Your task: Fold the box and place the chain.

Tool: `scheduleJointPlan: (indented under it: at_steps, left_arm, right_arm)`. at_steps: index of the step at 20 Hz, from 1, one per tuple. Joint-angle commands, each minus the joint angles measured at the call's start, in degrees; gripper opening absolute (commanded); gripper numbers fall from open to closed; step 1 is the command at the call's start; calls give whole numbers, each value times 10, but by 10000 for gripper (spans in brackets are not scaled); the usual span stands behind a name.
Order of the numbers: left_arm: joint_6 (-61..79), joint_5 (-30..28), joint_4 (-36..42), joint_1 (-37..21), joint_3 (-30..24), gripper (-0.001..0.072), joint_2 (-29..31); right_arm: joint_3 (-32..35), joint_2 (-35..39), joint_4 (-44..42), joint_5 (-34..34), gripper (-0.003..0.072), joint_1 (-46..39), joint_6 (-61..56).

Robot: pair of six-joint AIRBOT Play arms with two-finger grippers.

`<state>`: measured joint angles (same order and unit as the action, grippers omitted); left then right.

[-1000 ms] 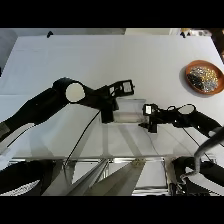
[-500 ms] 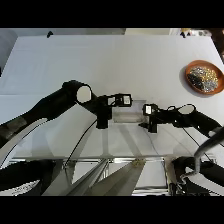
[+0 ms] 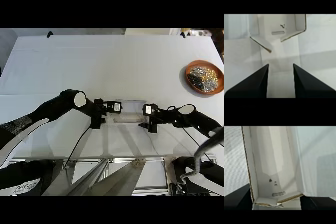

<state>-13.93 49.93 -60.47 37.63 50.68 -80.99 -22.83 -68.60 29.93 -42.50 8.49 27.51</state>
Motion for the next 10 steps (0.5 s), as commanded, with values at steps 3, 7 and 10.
scheduleJointPlan:
  at_steps: [3, 7, 10]
  left_arm:
    - [113, -55, 91, 2, -9, 338, -3]
    - [113, -40, 91, 5, -9, 329, -9]
    - [113, -28, 108, 7, -9, 276, -11]
  right_arm:
    - [0, 0, 0, 0, 356, 0, 0]
    - [0, 0, 0, 0, 356, 0, 0]
    - [0, 0, 0, 0, 356, 0, 0]
